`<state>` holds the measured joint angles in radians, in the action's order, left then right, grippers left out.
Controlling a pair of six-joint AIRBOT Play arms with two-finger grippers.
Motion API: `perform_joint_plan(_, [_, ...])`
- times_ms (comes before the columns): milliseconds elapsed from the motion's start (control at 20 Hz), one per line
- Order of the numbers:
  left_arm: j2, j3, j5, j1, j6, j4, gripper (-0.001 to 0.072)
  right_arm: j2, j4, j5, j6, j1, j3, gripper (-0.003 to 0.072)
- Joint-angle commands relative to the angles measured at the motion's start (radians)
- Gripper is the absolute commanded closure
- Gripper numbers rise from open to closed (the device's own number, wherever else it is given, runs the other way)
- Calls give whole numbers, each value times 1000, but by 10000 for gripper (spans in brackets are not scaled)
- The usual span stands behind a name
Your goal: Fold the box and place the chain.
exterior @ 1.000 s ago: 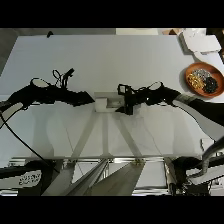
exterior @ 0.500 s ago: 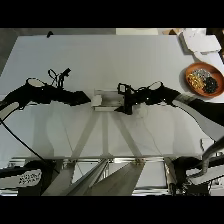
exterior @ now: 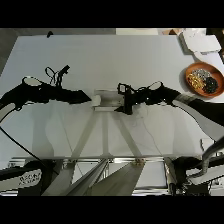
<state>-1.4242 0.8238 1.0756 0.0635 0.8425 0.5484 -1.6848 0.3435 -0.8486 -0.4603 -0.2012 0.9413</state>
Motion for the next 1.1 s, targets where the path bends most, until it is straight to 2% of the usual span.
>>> perform_joint_plan(0, [5, 0, 2, 5, -54, -46, 129, 0, 0, 0, 0, 0, 0, 169])
perform_joint_plan(450, [-30, 0, -10, 90, -4, -88, 131, 0, 0, 0, 0, 0, 0, 169])
perform_joint_plan(850, [-31, 0, -139, 154, -3, -95, 131, 0, 0, 0, 0, 0, 0, 169])
perform_joint_plan(1050, [-31, 0, -202, 169, 42, -1, 131, 0, 0, 0, 0, 0, 0, 169])
